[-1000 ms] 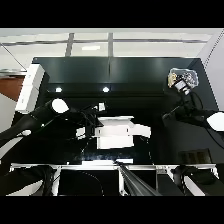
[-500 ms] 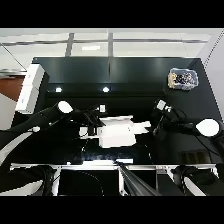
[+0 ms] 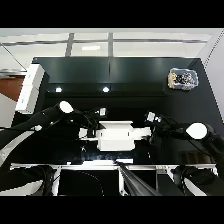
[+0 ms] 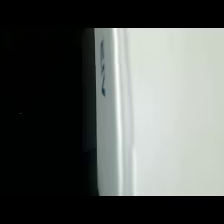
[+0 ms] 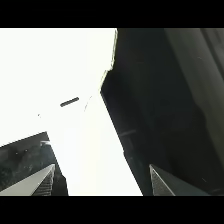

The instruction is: Fold the box and place the chain.

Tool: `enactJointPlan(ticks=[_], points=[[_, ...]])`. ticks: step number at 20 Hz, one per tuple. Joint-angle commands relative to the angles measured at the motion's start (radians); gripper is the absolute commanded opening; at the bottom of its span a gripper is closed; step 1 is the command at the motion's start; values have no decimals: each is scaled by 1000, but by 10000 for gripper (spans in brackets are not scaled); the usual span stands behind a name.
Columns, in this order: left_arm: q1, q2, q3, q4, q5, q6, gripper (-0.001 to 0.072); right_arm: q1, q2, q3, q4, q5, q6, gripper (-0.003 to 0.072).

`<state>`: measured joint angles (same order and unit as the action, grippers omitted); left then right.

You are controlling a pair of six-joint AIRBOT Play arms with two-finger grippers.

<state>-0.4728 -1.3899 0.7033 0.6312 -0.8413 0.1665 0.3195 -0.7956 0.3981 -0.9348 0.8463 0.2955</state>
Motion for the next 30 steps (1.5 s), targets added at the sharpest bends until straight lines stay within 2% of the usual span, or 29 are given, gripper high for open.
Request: enactJointPlan(ticks=[1, 10, 15, 20, 25, 30], points=[[0, -1, 1, 0, 1, 2, 32, 66, -45, -6, -4, -54, -27, 714], [0, -1, 1, 1, 2, 0, 32, 161, -157, -6, -5, -13, -121, 714], [0, -2, 0, 122, 6, -148, 32, 175, -158, -6, -11, -17, -121, 714], [-8, -17, 3, 132, 26, -157, 32, 175, -158, -6, -9, -18, -136, 714], [-8, -17, 3, 132, 25, -156, 31, 175, -158, -6, 5, -70, -139, 714], [-8, -15, 6, 114, -5, -109, 32, 175, -158, -5, 25, -42, -140, 714]])
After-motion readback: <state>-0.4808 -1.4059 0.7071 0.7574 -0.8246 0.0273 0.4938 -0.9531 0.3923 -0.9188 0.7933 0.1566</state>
